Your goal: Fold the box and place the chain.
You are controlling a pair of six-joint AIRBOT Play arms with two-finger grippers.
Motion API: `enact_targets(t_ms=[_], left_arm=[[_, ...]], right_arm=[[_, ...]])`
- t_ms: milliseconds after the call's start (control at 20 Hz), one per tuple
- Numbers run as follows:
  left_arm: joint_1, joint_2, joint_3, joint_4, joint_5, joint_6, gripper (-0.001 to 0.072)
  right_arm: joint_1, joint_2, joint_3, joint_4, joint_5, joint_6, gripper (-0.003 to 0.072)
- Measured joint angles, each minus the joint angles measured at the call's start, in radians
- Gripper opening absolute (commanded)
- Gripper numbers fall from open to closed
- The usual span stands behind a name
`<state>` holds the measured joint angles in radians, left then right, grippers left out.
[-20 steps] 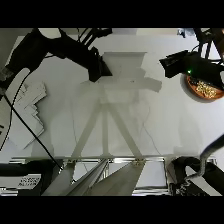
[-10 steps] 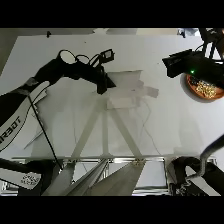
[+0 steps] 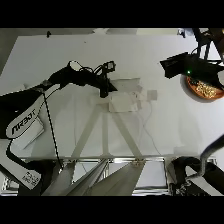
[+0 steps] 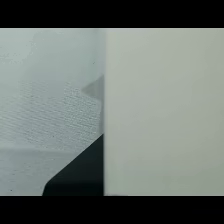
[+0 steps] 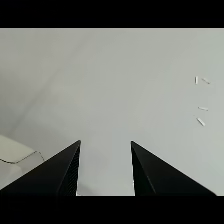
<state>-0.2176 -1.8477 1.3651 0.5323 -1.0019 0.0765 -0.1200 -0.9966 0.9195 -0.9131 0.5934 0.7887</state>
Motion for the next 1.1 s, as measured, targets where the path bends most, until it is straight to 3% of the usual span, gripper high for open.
enact_targets(t_ms=[1100], left_arm=[[0.002,-0.044,-0.001,0.049,-0.024,0.042,0.0008]], right_arm=[[0.000,-0.024,0.000,0.000,0.026,0.019,0.0341]])
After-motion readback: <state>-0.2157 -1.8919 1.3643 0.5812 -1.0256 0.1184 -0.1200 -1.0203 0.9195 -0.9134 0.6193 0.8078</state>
